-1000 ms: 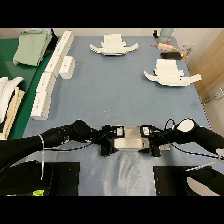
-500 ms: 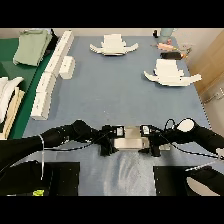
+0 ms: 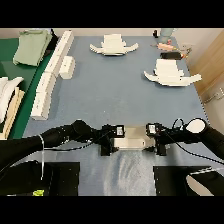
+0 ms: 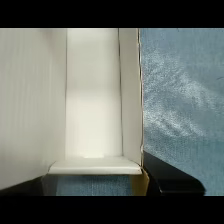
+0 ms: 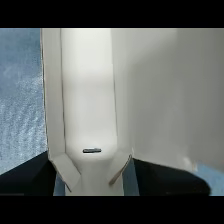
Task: Fold the box.
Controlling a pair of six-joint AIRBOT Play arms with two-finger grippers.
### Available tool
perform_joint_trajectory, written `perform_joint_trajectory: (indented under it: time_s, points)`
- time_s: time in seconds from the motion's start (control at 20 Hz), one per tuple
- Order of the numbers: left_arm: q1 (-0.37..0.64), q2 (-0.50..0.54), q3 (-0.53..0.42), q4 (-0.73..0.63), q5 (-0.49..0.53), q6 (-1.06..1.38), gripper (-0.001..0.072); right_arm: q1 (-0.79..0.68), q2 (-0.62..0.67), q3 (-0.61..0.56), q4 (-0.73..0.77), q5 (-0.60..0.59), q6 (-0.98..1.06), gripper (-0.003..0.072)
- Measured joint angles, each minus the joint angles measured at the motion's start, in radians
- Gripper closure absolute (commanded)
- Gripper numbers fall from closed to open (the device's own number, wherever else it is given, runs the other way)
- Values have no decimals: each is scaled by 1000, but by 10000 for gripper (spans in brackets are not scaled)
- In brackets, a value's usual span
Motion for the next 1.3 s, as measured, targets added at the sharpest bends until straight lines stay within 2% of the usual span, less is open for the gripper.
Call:
perform_joint_trajectory:
  time_s: [0.35,0.8,1.3]
  points:
    - [0,0,0,2,-5,2,185,-53,144,0,-19,119,109,-32]
    - [0,0,0,2,-5,3,184,-60,322,0,-21,214,215,-31]
    - [-1,0,0,1,-2,0,185,-60,416,0,-54,280,539,-31]
